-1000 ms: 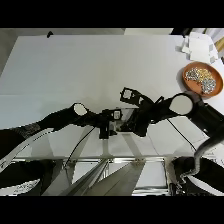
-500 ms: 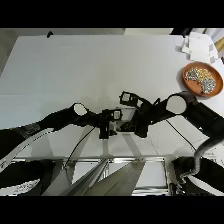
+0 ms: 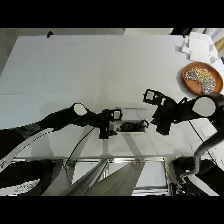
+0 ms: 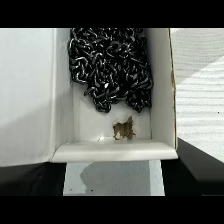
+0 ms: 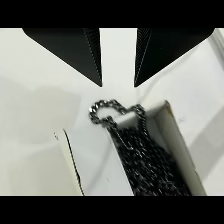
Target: Fold the box and place the chain.
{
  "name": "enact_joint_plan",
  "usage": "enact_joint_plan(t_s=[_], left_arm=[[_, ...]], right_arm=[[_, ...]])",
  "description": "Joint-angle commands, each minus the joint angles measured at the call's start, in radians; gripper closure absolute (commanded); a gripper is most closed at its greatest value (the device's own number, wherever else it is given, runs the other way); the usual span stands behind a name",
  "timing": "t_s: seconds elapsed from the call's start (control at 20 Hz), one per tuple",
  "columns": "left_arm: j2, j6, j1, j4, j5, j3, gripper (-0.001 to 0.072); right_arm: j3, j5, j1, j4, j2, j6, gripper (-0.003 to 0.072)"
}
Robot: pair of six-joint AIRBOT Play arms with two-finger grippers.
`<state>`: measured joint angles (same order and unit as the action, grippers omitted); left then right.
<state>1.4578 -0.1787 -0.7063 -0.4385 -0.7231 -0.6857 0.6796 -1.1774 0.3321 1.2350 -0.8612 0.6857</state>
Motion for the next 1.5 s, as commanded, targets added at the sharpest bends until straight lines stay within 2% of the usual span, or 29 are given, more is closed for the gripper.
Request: enact_joint_plan(t_s=[0.0,0.15,0.4,0.75,0.85,0.95,1.0,1.05,1.2,1.35,1.45], left_arm=[[-0.001,0.000,0.000,0.000,0.000,0.000,0.0630],[-0.001,0.000,0.000,0.000,0.000,0.000,0.0630],[-0.001,0.000,0.000,0.000,0.000,0.000,0.0630],[-0.001,0.000,0.000,0.000,0.000,0.000,0.0630],[-0.001,0.000,0.000,0.000,0.000,0.000,0.0630],[-0.001,0.000,0.000,0.000,0.000,0.000,0.0630],[-0.001,0.000,0.000,0.000,0.000,0.000,0.0630],[-0.001,0.000,0.000,0.000,0.000,0.000,0.0630],[-0.001,0.000,0.000,0.000,0.000,0.000,0.0630],[-0.001,0.000,0.000,0.000,0.000,0.000,0.0630],[-0.001,0.000,0.000,0.000,0.000,0.000,0.0630]], right_arm=[[-0.126,0.162,-0.037,0.029,0.004,-0.032,0.0468],[-0.200,0.276,-0.037,0.025,-0.027,-0.028,0.0468],[-0.210,0.377,-0.020,-0.009,-0.130,-0.028,0.0468],[-0.210,0.416,0.018,-0.012,-0.227,-0.028,0.0470],[-0.210,0.418,0.018,-0.013,-0.232,-0.028,0.0519],[-0.210,0.418,0.018,-0.013,-0.234,-0.027,0.0531],[-0.210,0.417,0.018,-0.012,-0.234,-0.023,0.0564],[-0.210,0.414,0.018,-0.012,-0.233,-0.012,0.0668],[-0.210,0.412,0.034,0.002,-0.174,-0.013,0.0668],[-0.210,0.396,0.034,0.040,-0.049,0.022,0.0668],[-0.210,0.328,0.034,0.070,0.058,0.047,0.0668]])
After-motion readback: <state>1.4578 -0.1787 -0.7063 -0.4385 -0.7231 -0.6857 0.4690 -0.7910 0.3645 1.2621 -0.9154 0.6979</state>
